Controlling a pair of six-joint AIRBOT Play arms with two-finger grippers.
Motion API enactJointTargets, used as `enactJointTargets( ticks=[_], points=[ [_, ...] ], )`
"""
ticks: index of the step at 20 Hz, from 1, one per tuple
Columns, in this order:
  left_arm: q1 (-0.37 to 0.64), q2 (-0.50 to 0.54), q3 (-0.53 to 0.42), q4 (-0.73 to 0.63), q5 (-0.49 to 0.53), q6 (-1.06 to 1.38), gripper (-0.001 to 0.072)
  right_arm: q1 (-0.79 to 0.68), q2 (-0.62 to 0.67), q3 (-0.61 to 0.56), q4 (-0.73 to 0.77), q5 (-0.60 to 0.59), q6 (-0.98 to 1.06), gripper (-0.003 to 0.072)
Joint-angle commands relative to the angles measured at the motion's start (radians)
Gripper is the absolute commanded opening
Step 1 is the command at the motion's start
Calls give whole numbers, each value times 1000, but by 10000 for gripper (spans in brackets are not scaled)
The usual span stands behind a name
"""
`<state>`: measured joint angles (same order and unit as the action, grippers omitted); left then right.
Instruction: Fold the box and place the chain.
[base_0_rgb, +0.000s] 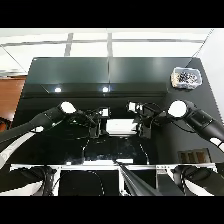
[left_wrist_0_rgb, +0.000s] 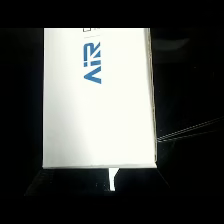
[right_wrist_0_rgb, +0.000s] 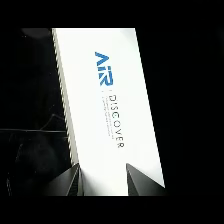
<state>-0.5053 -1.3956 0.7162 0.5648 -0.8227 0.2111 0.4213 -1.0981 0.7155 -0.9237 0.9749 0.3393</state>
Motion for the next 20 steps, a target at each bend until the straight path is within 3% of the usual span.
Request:
enactJointTargets(
  ticks=[1,5,8,9,10,12,16,20],
  points=[
    [0,0,0,0,0,2,486,0,0,3,-8,6,3,360],
    [0,0,0,0,0,2,486,0,33,48,64,38,69,359],
    [0,0,0,0,0,2,486,-17,71,66,68,82,333,346],
    [0,0,0,0,0,2,486,-33,72,66,68,114,431,129],
    [0,0,0,0,0,2,486,-52,72,61,71,143,495,16],
    [0,0,0,0,0,2,486,-90,72,28,158,154,558,16],
    [0,0,0,0,2,2,486,-134,43,-89,601,144,559,9],
    [0,0,0,0,3,2,486,-79,3,-111,604,-34,684,11]
  ],
)
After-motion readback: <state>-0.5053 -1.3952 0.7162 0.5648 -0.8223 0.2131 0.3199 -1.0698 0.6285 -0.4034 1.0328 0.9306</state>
